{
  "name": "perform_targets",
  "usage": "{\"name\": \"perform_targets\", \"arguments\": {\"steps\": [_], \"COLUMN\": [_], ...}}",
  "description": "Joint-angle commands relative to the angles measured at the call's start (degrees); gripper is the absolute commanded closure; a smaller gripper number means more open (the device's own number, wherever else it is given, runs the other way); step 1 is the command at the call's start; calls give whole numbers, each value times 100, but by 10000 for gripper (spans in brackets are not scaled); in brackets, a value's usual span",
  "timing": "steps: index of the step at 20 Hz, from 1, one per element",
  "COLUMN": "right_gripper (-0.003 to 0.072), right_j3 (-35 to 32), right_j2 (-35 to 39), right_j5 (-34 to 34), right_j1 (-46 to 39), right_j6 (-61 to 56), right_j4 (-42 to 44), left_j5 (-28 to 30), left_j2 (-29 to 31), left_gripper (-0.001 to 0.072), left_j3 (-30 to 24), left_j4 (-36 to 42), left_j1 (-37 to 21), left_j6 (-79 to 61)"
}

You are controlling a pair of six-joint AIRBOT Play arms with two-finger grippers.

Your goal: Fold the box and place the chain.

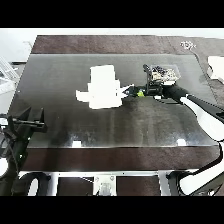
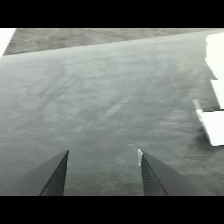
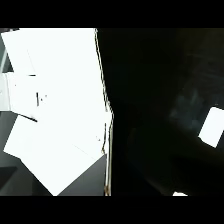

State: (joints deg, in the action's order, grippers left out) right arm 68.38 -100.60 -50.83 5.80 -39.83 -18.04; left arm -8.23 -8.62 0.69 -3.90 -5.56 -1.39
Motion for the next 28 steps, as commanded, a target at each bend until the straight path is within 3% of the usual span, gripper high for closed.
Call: {"name": "perform_targets", "arguments": {"steps": [1,4,15,20,23,28], "right_gripper": [676,676,676,676,675,675], "right_j3": [-76,-472,-616,-667,-662,-632], "right_j2": [17,378,463,450,450,450], "right_j5": [114,767,734,756,782,798], "right_j1": [66,157,127,127,127,127], "right_j6": [-107,-61,111,160,245,240], "right_j4": [66,103,42,46,52,111], "left_j5": [-146,-179,-640,-796,-931,-1998], "left_j2": [2,2,2,-184,-1054,-4223], "left_gripper": [200,200,201,238,238,238], "left_j3": [2,2,2,232,957,2780], "left_j4": [7,7,28,778,761,754], "left_j1": [0,0,0,0,0,0], "left_j6": [0,2,293,249,197,122]}}
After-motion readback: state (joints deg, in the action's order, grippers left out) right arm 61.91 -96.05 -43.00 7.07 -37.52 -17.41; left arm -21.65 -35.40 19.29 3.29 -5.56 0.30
